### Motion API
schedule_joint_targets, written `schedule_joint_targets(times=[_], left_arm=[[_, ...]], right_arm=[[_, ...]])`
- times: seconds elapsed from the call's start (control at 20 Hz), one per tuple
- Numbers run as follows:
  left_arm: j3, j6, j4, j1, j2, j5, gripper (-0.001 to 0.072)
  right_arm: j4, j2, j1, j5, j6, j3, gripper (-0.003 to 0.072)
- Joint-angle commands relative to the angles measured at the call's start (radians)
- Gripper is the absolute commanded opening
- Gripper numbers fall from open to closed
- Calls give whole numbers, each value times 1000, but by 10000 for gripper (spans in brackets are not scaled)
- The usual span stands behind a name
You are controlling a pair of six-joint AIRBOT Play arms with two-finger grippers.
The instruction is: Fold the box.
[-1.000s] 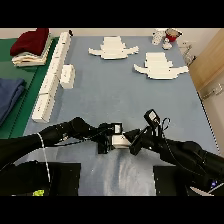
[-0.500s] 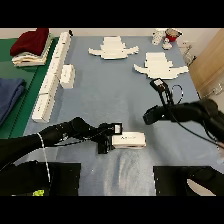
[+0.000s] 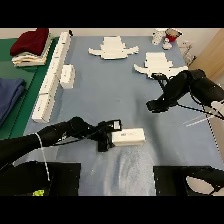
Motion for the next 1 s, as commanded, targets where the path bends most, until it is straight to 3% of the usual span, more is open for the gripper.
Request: schedule_joint_targets(times=[0.0,0.1,0.3,0.45,0.6,0.75,0.95], left_arm=[[1,-262,14,122,69,96,469],[1,-496,135,274,129,86,469],[1,-861,576,597,204,-41,469],[1,-1008,651,776,214,-80,469],[1,-1011,652,857,214,-93,469],[2,-1016,649,860,196,-17,470],[60,-1026,648,860,53,41,469]], right_arm=[[4,-26,-6,-10,16,24,13],[4,-26,-6,-10,16,24,13],[3,-26,-6,-10,16,24,13],[4,-26,-6,-10,16,24,13],[4,-26,-6,-10,16,24,13],[4,-26,-6,-10,16,24,13],[4,-26,-6,-10,16,24,13]])
